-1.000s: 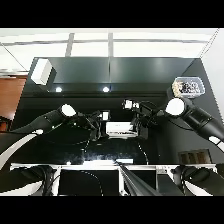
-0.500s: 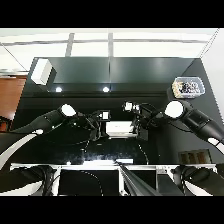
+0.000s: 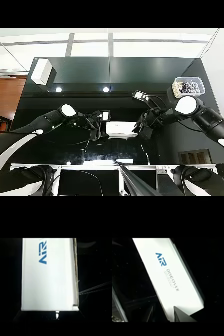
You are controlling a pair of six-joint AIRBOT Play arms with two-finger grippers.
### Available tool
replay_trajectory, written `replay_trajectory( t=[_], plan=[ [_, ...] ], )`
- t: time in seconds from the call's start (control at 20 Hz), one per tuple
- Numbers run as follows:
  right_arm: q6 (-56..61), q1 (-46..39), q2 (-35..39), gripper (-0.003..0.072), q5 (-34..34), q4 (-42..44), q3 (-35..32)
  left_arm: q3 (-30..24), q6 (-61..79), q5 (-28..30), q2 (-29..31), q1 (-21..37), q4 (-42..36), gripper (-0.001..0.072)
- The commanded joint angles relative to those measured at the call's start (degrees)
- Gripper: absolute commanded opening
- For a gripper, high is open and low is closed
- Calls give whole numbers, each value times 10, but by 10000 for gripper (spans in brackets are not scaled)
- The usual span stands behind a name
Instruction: Fold the box and place the chain.
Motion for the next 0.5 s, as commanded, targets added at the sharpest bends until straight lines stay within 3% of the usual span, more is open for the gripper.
replay_trajectory(
  t=[0.0, 0.15, 0.45],
  plan=[
    [30, 0, 3, 314, -10, 10, -11, 0, -1, 1, 0, 0, 0, 422],
    [31, -2, 3, 313, -24, 38, -11, 0, -1, 1, 0, 0, 0, 422],
    [75, -45, 4, 311, 39, 178, -11, 0, -1, 1, 0, 0, 0, 422]
  ],
)
